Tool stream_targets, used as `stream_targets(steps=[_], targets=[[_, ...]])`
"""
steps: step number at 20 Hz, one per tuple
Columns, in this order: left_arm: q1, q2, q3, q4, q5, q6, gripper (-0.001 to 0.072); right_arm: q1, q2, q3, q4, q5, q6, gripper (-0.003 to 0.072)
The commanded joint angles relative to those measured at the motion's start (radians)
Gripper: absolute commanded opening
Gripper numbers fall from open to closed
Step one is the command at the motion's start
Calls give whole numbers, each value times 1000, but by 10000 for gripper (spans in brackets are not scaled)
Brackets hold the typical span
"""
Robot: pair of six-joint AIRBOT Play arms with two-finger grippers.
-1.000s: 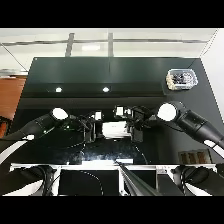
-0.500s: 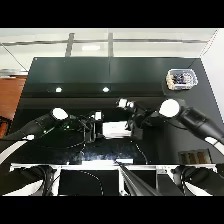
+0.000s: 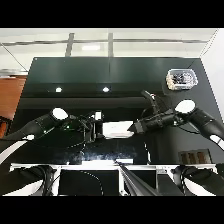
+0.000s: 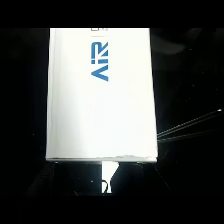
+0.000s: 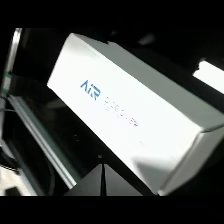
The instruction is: Fold the box and place the chain.
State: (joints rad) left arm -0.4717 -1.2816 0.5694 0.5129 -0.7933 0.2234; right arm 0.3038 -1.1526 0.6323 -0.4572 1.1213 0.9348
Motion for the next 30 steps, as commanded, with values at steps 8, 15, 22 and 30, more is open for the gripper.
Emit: stream_targets(steps=[8,15,22,30], targets=[[-1,0,0,0,0,1,405,31,-160,-24,83,-93,-3,9],[3,0,5,-6,0,-37,405,-13,-138,58,78,93,-2,10],[27,122,50,264,-76,-238,708,-354,159,227,-126,231,124,10],[-90,190,214,393,-91,-628,706,-500,257,221,-194,211,127,11]])
